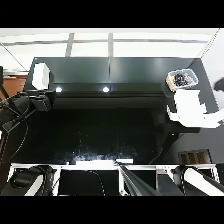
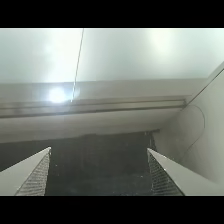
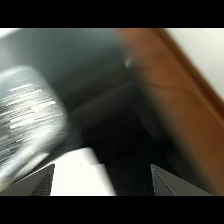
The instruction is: Fold the box and place the chain.
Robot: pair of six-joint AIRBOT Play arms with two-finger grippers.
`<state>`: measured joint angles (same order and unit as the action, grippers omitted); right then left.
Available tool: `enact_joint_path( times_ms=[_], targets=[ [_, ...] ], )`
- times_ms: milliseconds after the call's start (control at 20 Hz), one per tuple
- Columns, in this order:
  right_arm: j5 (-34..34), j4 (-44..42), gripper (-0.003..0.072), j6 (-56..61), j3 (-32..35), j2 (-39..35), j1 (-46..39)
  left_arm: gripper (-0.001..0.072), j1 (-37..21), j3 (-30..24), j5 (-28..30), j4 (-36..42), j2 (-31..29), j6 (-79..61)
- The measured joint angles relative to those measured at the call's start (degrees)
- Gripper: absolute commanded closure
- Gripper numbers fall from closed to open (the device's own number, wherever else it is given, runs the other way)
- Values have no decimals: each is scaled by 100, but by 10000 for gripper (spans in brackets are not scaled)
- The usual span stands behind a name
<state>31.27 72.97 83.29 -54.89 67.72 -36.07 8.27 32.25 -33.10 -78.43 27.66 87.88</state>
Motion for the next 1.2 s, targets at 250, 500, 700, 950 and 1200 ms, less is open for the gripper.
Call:
enact_joint_path(
  times_ms=[250,500,700,950,1200],
  targets=[
    [1661,323,-34,254,-1073,1102,-1462,0,0,0,92,-39,0,2],
    [3792,-682,-34,-1394,-2277,2468,-1945,0,0,0,153,-59,0,-4],
    [4621,-785,199,-2149,-2699,3112,-1696,0,0,0,160,-59,0,-35],
    [5014,-671,645,-2610,-2920,3357,-1438,0,0,0,157,-59,0,-44],
    [5431,-999,675,-2743,-2997,3230,-1421,1,0,0,144,-59,2,-46]
  ],
)
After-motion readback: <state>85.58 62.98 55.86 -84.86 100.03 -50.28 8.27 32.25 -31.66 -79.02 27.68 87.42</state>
